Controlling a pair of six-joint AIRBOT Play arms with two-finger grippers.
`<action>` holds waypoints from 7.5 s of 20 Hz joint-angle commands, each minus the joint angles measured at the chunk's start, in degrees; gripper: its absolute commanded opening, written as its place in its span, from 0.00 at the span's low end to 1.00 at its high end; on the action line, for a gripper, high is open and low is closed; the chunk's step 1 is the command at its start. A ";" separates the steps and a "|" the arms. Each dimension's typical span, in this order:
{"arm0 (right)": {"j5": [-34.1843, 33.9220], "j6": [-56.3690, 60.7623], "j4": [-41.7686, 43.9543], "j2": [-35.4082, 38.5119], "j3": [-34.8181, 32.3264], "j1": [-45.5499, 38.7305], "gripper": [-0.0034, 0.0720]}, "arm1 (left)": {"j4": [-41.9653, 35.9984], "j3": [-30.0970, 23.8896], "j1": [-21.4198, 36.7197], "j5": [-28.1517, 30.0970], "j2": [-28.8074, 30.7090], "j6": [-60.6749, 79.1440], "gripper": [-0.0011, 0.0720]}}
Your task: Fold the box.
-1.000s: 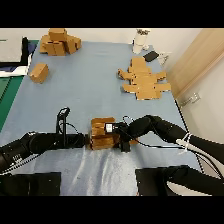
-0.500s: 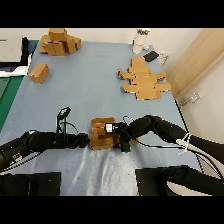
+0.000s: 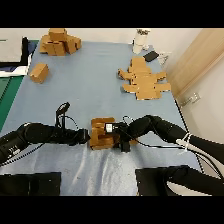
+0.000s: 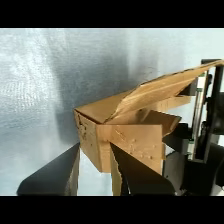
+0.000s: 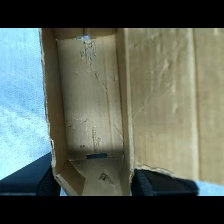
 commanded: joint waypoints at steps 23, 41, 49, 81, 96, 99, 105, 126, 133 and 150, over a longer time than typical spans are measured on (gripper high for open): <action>0.00 0.02 0.00 -0.04 0.02 0.00 0.73 | 8.63 5.18 -6.56 -0.24 -8.46 -9.40 0.82; 0.00 0.02 0.00 -0.04 0.02 0.00 0.73 | 32.57 21.64 -17.64 -14.08 -22.29 -32.81 0.82; 0.00 0.02 0.00 -0.04 0.02 0.00 0.73 | 33.35 21.62 -17.66 -13.70 -22.97 -34.29 0.49; 0.00 0.02 0.00 -0.04 0.02 0.00 0.73 | 39.58 29.73 -22.86 -24.87 -30.23 -48.28 0.86; 0.00 0.02 0.00 -0.04 0.02 0.00 0.73 | 23.82 32.70 -11.72 -32.92 -28.96 -39.32 0.86; 0.00 0.02 0.00 -0.04 0.02 0.00 0.73 | 20.33 32.70 -8.46 -34.32 -28.48 -35.98 0.86; 0.00 0.02 0.00 -0.04 0.02 0.00 0.73 | 7.72 32.70 -2.95 -34.45 -28.20 -26.93 0.86; 0.00 0.02 0.00 -0.04 0.02 0.00 0.73 | 2.73 30.69 15.17 -42.86 -10.49 49.48 0.82; 0.00 0.02 0.00 -0.04 0.02 0.00 0.73 | -6.03 25.70 14.40 -43.21 -9.22 60.00 0.82; 0.00 0.02 0.00 -0.04 0.02 0.00 0.73 | -19.41 -5.42 15.47 -2.54 -7.96 115.34 0.98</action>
